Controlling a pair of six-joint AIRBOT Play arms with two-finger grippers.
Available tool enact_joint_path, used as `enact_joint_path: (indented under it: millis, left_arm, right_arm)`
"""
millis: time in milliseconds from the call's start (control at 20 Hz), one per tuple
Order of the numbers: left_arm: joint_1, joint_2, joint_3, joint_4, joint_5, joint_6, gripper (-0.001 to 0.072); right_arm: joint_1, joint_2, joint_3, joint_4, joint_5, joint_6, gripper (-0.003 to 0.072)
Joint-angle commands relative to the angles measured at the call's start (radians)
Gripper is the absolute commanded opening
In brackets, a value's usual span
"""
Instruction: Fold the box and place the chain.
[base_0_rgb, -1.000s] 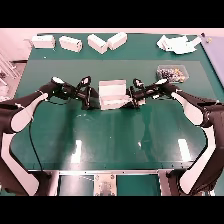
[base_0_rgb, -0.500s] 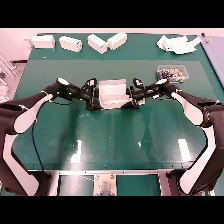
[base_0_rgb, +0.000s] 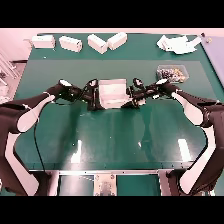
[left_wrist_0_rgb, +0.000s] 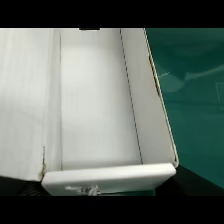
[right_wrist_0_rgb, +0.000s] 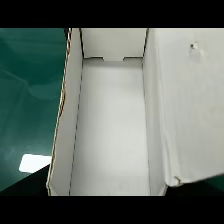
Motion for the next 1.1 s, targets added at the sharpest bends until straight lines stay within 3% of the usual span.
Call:
enact_joint_path:
  millis: [0,150,200,450,550,700,750,800,1050]
  left_arm:
    - [0.000,-0.003,0.001,-0.010,0.005,-0.006,0.0720]
    - [0.000,-0.003,0.001,-0.014,0.005,-0.005,0.0720]
    - [0.000,-0.003,0.001,-0.015,0.005,-0.005,0.0673]
    - [0.000,-0.003,0.001,-0.015,0.001,-0.005,0.0651]
    - [0.000,-0.003,0.001,-0.014,-0.007,-0.004,0.0448]
    - [0.000,-0.003,0.001,-0.015,-0.006,-0.001,0.0461]
    - [0.000,-0.003,0.001,-0.016,-0.001,0.004,0.0583]
    - [0.000,-0.003,0.001,-0.019,0.005,0.003,0.0636]
    - [0.000,-0.003,0.001,-0.019,0.005,0.003,0.0635]
  right_arm:
    - [0.000,0.001,0.000,-0.001,0.003,0.000,0.0579]
    - [0.000,0.001,0.000,-0.001,0.003,0.000,0.0579]
    - [0.000,0.001,0.000,-0.001,0.003,0.000,0.0579]
    - [0.000,0.001,0.000,-0.001,0.003,0.000,0.0579]
    - [0.000,0.001,0.000,-0.001,0.003,0.000,0.0579]
    - [0.000,0.001,0.000,-0.001,0.003,0.000,0.0579]
    - [0.000,0.001,0.000,-0.001,0.003,0.000,0.0578]
    - [0.000,0.001,0.000,-0.001,0.003,0.000,0.0578]
    - [0.000,0.001,0.000,-0.001,0.003,0.000,0.0579]
